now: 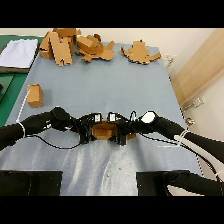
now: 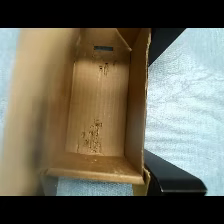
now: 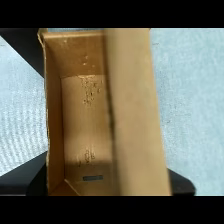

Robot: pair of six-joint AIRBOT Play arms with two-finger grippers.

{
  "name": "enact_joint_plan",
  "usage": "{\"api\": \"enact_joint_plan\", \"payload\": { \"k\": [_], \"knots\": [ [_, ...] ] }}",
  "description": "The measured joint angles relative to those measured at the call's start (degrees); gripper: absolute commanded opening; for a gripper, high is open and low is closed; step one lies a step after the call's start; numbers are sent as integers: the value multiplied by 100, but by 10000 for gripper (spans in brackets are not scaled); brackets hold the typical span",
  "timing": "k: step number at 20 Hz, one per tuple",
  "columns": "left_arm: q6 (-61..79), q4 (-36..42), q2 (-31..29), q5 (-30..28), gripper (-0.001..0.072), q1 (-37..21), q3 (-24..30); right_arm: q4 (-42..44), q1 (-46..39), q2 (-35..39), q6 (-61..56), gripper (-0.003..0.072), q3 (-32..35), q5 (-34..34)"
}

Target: Fold the box.

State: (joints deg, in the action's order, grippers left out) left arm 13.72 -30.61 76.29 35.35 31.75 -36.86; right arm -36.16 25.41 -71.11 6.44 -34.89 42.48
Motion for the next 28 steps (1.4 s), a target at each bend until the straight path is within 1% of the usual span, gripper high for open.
{"api": "enact_joint_plan", "payload": {
  "k": [8, 12, 17, 21, 28],
  "knots": [
    [-13, -44, 0, 37, 457, 7, -2, -11, 0, 2, -120, 610, 0, 9],
    [-22, -46, 0, 52, 456, 7, -2, -144, 2, 144, -450, 611, 0, -24],
    [-24, -52, 0, 59, 456, 7, -2, -544, 9, 352, -1222, 611, 0, -63],
    [-24, -55, 0, 63, 456, 7, -2, -684, 9, 398, -1657, 611, 0, -74],
    [-26, -66, 0, 68, 456, 7, -2, -800, -2, 595, -1871, 610, 0, 66]
  ]
}}
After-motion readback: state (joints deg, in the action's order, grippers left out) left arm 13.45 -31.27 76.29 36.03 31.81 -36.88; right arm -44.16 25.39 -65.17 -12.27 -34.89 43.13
